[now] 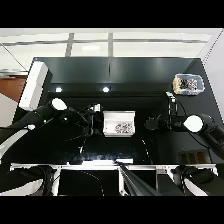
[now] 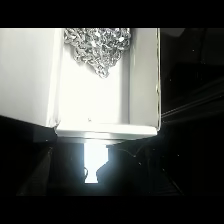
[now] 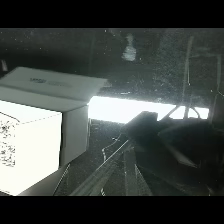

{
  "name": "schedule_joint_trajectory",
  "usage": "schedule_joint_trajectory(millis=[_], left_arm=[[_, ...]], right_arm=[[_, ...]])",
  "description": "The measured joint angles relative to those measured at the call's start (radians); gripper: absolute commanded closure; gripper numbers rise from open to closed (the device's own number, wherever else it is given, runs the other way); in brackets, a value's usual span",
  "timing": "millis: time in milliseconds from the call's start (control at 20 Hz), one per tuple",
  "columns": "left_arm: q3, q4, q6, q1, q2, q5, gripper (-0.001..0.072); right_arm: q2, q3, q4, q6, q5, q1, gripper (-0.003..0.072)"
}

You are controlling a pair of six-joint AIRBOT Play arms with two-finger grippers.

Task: Fold the box and place the chain.

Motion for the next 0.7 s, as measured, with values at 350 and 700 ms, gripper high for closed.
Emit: schedule_joint_trajectory(millis=[350,700], left_arm=[[0.008,-0.001,-0.002,-0.028,-0.004,0.014,0.0011],[0.009,-0.006,-0.003,-0.047,-0.019,0.046,0.0011]], right_arm=[[0.0,0.0,0.0,0.0,0.0,0.0,0.0195],[0.0,0.0,0.0,0.0,0.0,0.0,0.0195]])
